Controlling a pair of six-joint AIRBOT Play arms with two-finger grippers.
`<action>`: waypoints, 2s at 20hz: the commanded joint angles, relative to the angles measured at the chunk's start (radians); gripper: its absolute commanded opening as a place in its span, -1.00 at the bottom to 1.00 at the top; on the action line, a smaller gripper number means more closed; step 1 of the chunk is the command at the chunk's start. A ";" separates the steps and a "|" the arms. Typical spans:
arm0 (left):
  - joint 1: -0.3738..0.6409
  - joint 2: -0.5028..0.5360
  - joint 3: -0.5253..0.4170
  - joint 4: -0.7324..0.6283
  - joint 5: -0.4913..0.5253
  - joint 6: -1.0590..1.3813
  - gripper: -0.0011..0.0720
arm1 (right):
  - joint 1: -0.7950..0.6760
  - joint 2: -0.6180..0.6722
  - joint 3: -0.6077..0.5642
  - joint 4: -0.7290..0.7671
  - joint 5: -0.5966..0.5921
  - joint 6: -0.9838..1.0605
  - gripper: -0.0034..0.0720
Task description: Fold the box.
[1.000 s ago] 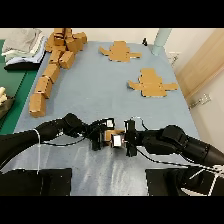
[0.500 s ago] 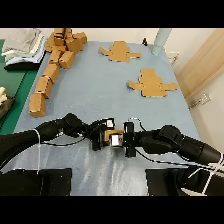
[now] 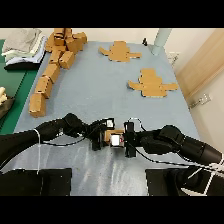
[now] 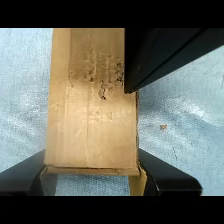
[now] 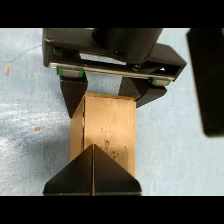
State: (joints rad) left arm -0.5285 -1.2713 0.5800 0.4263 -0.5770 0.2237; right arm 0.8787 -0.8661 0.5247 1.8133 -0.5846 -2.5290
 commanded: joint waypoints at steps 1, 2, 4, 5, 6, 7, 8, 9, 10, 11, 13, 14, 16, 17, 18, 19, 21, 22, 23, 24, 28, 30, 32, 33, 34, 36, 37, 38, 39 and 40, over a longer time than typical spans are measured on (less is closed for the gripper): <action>-0.001 0.000 0.001 0.000 0.000 0.000 0.11 | 0.000 0.005 0.000 0.001 0.000 0.000 -0.90; -0.001 0.000 0.001 0.000 0.000 0.000 0.11 | 0.000 0.005 0.000 0.001 0.000 0.000 -0.90; -0.001 0.000 0.001 0.000 0.000 0.000 0.11 | 0.000 -0.002 0.000 0.001 0.000 0.000 -0.90; -0.001 0.000 0.001 0.000 0.000 0.000 0.11 | 0.000 -0.009 0.000 0.001 0.000 0.000 -0.90; -0.001 0.000 0.001 0.000 0.000 0.000 0.11 | 0.000 -0.014 0.000 0.002 0.000 0.000 -0.90; -0.001 0.000 0.001 0.000 0.000 0.000 0.11 | 0.000 -0.018 0.000 0.002 0.001 0.000 -0.90; -0.001 0.000 0.001 0.000 0.000 0.000 0.11 | 0.000 -0.018 0.000 0.002 0.001 0.000 -0.90; -0.001 0.000 0.001 0.000 0.000 0.000 0.11 | 0.000 -0.018 0.000 0.001 0.000 0.000 -0.90; -0.001 0.000 0.001 0.000 0.000 0.000 0.11 | 0.000 -0.018 0.000 0.001 0.000 0.000 -0.90; -0.001 0.000 0.001 0.000 0.000 0.000 0.11 | 0.000 -0.018 0.000 0.001 0.000 0.000 -0.90; -0.001 0.000 0.001 0.000 0.000 0.000 0.11 | 0.000 -0.018 0.000 0.001 0.000 0.000 -0.90; -0.001 0.000 0.001 0.000 0.000 0.000 0.11 | 0.000 -0.018 0.000 0.001 0.000 0.000 -0.90; -0.001 0.000 0.001 0.000 0.000 0.000 0.11 | 0.000 -0.018 0.000 0.001 0.000 0.000 -0.90; -0.001 0.000 0.001 0.000 0.000 0.000 0.11 | 0.000 -0.019 0.000 0.001 0.000 0.000 -0.90; -0.001 0.000 0.001 0.000 0.000 0.000 0.11 | 0.000 -0.020 0.000 0.001 0.000 0.000 -0.90; -0.001 0.000 0.001 0.000 0.000 0.000 0.11 | 0.000 -0.020 0.000 0.001 0.000 0.000 -0.90; -0.001 0.000 0.001 0.000 0.000 0.000 0.11 | 0.000 -0.020 0.000 0.001 0.000 0.000 -0.90; -0.001 0.000 0.001 0.000 0.000 0.000 0.11 | 0.000 -0.020 0.000 0.000 0.001 0.000 -0.90; -0.001 0.000 0.001 0.000 0.000 0.000 0.11 | 0.000 -0.020 0.000 0.000 0.001 0.000 -0.90; -0.001 0.000 0.001 0.000 0.000 0.000 0.11 | 0.000 -0.020 0.000 0.000 0.001 0.000 -0.90; -0.001 0.000 0.001 0.000 0.000 0.000 0.11 | 0.000 -0.019 0.000 0.000 0.000 0.000 -0.90; -0.001 0.000 0.001 0.000 0.000 0.000 0.11 | 0.000 -0.011 0.000 0.000 0.001 0.000 -0.90; -0.001 0.000 0.001 0.000 0.000 0.000 0.11 | 0.000 0.014 0.000 -0.007 0.000 0.001 -0.90; -0.001 0.000 0.001 0.000 0.000 0.000 0.11 | 0.000 0.027 0.000 -0.020 -0.004 0.002 -0.90; -0.001 0.000 0.001 0.000 0.000 0.000 0.11 | 0.000 0.040 0.000 -0.043 -0.010 0.025 -0.90; -0.001 0.000 0.001 0.000 0.000 0.000 0.11 | -0.001 0.062 0.000 -0.102 -0.051 0.098 -0.90; -0.001 0.000 0.001 0.000 0.000 0.000 0.11 | -0.001 0.064 0.000 -0.137 -0.083 0.144 -0.90; -0.001 0.000 0.001 0.000 0.000 0.000 0.11 | -0.001 0.064 0.000 -0.167 -0.112 0.188 -0.90; -0.001 0.000 0.001 0.000 0.000 0.000 0.11 | -0.001 0.063 0.000 -0.192 -0.138 0.220 -0.90; -0.001 0.000 0.001 0.000 0.000 0.000 0.11 | -0.001 0.061 0.000 -0.211 -0.154 0.240 -0.90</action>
State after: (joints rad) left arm -0.5285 -1.2713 0.5800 0.4263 -0.5770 0.2234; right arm 0.8772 -0.8120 0.5240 1.6825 -0.6697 -2.3875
